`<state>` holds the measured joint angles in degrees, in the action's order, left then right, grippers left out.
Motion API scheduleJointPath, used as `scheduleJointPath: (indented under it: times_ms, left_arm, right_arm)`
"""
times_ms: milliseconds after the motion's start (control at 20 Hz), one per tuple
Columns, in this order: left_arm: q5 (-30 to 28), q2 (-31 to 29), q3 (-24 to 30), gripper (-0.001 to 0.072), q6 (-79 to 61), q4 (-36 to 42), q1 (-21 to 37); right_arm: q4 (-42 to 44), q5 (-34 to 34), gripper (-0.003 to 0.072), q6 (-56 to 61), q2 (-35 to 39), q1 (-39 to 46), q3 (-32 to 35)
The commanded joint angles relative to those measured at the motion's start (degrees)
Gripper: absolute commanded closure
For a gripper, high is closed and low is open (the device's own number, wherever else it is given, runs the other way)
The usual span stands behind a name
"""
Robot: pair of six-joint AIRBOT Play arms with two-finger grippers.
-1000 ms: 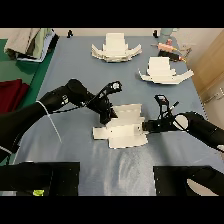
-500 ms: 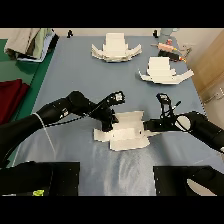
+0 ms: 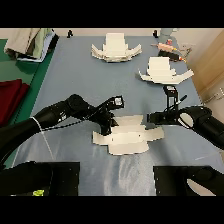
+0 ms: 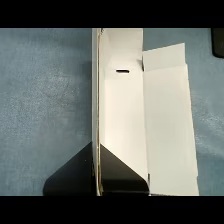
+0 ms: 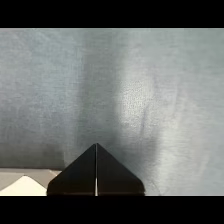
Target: Fold the box.
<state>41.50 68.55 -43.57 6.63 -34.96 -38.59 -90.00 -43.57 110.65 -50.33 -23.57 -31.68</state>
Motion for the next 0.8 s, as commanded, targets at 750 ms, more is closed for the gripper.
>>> scheduleJointPath:
  times_ms: [750]
  left_arm:
    - [2.4, 0.0, 0.1, 0.0695, 3.5, -3.2, -3.8]
  right_arm:
    - [-2.0, -4.5, 0.0685, 1.9, 0.2, 0.0, -1.0]
